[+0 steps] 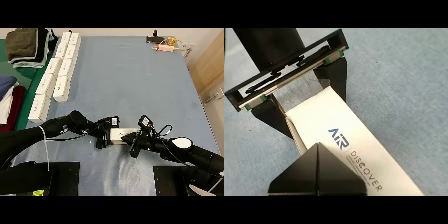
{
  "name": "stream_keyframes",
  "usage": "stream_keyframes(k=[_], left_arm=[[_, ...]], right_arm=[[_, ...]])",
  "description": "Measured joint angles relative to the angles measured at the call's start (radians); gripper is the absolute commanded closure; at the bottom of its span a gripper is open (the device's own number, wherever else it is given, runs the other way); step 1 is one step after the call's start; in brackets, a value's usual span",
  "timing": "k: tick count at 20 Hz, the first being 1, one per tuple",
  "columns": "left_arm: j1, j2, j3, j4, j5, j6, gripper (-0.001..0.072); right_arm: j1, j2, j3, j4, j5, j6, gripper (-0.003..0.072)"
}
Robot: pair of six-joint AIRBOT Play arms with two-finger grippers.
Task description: Fold the box.
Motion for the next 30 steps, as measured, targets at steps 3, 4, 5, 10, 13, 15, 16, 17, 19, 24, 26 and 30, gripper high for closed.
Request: stream_keyframes(k=[3,4,5,10,13,15,16,17,19,24,26,30], left_arm=[[0.000,0.000,0.000,-0.004,-0.002,-0.005,0.0186],[0.000,0.000,0.000,-0.005,-0.002,-0.006,0.0186],[0.000,0.000,0.000,-0.005,-0.002,-0.006,0.0186],[0.000,0.000,0.000,-0.002,0.000,-0.002,0.0186],[0.000,0.000,0.000,-0.001,0.000,-0.001,0.0186],[0.000,0.000,0.000,0.000,0.000,0.001,0.0186],[0.000,0.000,0.000,0.000,0.000,0.001,0.0186],[0.000,0.000,0.000,0.000,0.000,0.001,0.0186],[0.000,0.000,0.000,0.000,0.000,0.001,0.0186],[0.000,0.000,0.000,0.000,0.000,0.001,0.0186],[0.000,0.000,0.000,0.000,0.000,0.001,0.0186],[0.000,0.000,0.000,0.000,0.000,0.001,0.0186]], right_arm=[[0.001,0.035,0.008,-0.003,-0.017,-0.004,0.0681],[0.001,0.051,0.013,-0.008,-0.031,-0.007,0.0682],[0.002,0.069,0.017,-0.008,-0.049,-0.009,0.0682],[-0.001,0.130,0.029,-0.044,-0.126,-0.010,0.0681],[-0.001,0.139,0.032,-0.060,-0.158,-0.010,0.0681],[-0.001,0.142,0.042,-0.063,-0.201,-0.003,0.0682],[-0.001,0.143,0.050,-0.066,-0.222,0.009,0.0681],[-0.001,0.144,0.061,-0.067,-0.246,0.020,0.0681],[-0.001,0.140,0.090,-0.068,-0.312,0.037,0.0682],[-0.004,0.031,0.214,-0.066,-0.451,0.042,0.0681],[-0.016,-0.050,0.277,-0.063,-0.491,0.017,0.0682],[-0.070,-0.174,0.415,0.004,-0.580,-0.087,0.0684]])
